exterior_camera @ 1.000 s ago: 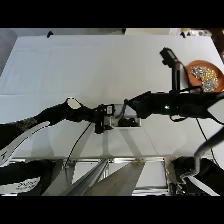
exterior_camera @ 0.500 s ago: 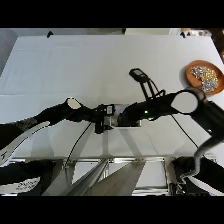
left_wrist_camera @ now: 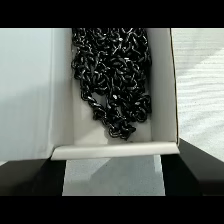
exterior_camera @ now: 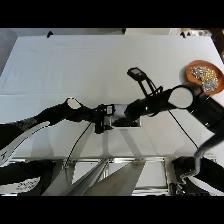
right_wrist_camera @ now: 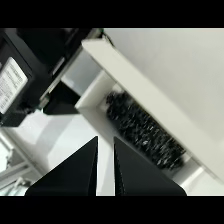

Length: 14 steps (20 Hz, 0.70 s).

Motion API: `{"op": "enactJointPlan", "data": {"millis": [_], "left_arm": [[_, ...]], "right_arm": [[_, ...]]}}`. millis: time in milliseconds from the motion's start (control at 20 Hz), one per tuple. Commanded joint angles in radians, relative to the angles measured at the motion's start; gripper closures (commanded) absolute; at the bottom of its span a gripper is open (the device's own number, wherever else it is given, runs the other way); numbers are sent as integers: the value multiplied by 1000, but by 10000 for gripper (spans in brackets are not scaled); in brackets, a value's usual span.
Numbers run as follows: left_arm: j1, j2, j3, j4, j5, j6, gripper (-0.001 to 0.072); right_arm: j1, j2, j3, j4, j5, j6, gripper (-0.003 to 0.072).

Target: Fold the box and place the chain.

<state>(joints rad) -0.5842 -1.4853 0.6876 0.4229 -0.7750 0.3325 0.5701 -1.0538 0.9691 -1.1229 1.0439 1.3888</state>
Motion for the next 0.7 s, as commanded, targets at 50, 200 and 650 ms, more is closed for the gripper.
{"op": "enactJointPlan", "data": {"millis": [50,200,650], "left_arm": [[1,1,0,0,0,0,436],[1,1,0,0,0,0,436],[1,1,0,0,0,0,436]], "right_arm": [[-58,-5,87,-95,-73,-141,584],[-63,-64,86,-189,-77,-156,583],[-8,-225,81,-135,104,-496,439]]}}
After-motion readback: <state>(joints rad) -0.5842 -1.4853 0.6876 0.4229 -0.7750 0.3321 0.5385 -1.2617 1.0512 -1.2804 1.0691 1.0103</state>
